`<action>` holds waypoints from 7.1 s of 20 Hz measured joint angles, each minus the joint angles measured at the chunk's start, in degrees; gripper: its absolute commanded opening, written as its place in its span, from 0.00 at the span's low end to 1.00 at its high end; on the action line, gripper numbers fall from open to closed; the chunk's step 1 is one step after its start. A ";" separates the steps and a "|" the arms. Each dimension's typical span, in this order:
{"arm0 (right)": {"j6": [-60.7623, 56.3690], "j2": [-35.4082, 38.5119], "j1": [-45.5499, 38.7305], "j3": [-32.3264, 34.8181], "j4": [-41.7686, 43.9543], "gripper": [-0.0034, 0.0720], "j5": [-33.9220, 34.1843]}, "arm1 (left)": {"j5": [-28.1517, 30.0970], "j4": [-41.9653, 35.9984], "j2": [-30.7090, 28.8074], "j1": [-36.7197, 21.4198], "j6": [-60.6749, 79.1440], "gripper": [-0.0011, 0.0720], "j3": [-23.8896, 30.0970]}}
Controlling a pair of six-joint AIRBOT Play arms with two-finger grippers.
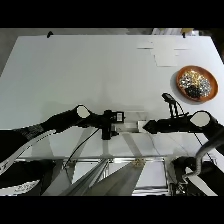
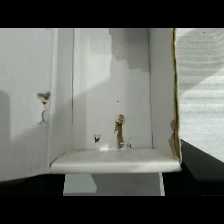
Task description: Fold the box and place the chain.
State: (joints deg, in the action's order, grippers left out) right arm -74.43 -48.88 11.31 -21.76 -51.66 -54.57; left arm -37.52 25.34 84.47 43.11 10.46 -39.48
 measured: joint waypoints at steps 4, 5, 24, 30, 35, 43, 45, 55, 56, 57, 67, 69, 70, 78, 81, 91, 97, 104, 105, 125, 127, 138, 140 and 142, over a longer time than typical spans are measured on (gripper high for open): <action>-12.17 -3.06 8.28 -4.87 -7.37 0.59 2.32 | 0.00 0.00 0.00 0.00 -0.02 0.30 0.00; -15.17 -3.91 10.12 -5.92 -8.96 0.58 2.62 | 0.00 -0.02 0.00 0.00 -0.02 0.30 0.00; -52.24 -15.80 24.22 -13.49 -30.47 0.28 2.71 | -0.02 -0.04 0.00 0.00 -0.09 0.30 0.00; -56.17 -16.00 26.34 -14.49 -34.82 0.28 1.57 | -0.02 -0.02 0.00 0.00 -0.02 0.30 0.00; -58.07 -18.47 27.50 -15.30 -36.65 0.29 -1.68 | 0.00 0.00 0.00 0.00 0.00 0.30 0.00; -59.10 -21.62 29.51 -17.29 -38.10 0.25 -2.38 | -0.02 0.00 0.00 0.00 0.00 0.30 0.00; -59.14 -22.08 29.59 -17.49 -38.07 0.14 -2.23 | 0.00 0.00 0.00 0.00 0.00 0.30 0.00; -59.19 -23.30 29.77 -17.66 -37.59 0.20 -2.56 | -0.02 0.00 0.00 0.00 -0.02 0.30 0.00; -59.21 -23.28 29.77 -17.66 -37.57 0.18 -2.54 | -0.02 0.00 0.00 0.00 -0.02 0.30 0.00; -59.19 -23.28 29.77 -17.66 -37.55 0.11 -2.45 | -0.02 0.00 0.00 0.00 -0.02 0.30 0.00; -58.10 -22.97 29.75 -17.62 -37.77 0.35 -2.54 | -0.02 -0.02 0.00 0.00 -0.04 0.30 0.00; -57.83 -22.62 29.75 -17.55 -37.73 0.35 -2.40 | -0.02 -0.02 0.00 0.00 -0.04 0.30 0.00; -57.77 -22.40 29.75 -17.53 -37.70 0.35 -2.14 | -0.02 -0.02 0.00 0.00 -0.04 0.30 0.00; -57.57 -20.92 29.77 -18.47 -38.05 0.33 -3.78 | -0.02 -0.02 0.00 0.00 -0.02 0.30 0.00; -57.53 -20.83 29.77 -19.54 -39.06 0.26 -5.57 | 0.00 -0.02 0.00 0.00 -0.02 0.30 0.00; -57.81 -21.73 29.75 -20.31 -39.56 0.10 -7.61 | 0.00 -0.02 0.00 0.00 -0.02 0.30 0.00; -57.79 -22.36 29.77 -20.28 -38.82 0.11 -7.76 | 0.00 -0.02 0.00 0.00 -0.02 0.30 0.00; -57.57 -22.51 29.79 -20.15 -38.14 0.22 -8.48 | -0.02 0.00 0.00 0.00 0.00 0.30 0.00; -57.57 -22.51 29.81 -20.15 -38.18 0.11 -8.13 | 0.00 0.00 0.00 0.00 0.00 0.30 0.00; -49.07 -16.39 31.41 -20.09 -41.18 0.50 -11.61 | -0.02 0.00 0.00 0.00 0.00 0.30 0.00; -45.68 -11.89 31.52 -20.28 -40.98 0.50 -14.78 | -0.02 0.00 0.00 0.00 0.00 0.30 0.00; -21.79 -3.26 -2.19 -36.76 -43.82 0.39 -15.89 | -0.02 0.00 0.00 0.00 0.00 0.30 0.00; -18.03 -7.23 -10.69 -40.50 -41.70 0.38 -14.93 | -0.02 0.00 0.00 0.00 0.00 0.30 0.00; -14.88 -12.04 -16.96 -43.78 -39.50 0.38 -13.99 | 0.00 0.00 0.00 0.00 -0.02 0.30 0.00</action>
State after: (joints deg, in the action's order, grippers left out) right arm -89.32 -60.93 -5.65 -65.54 -91.15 -68.55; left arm -37.52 25.34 84.47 43.11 10.44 -39.48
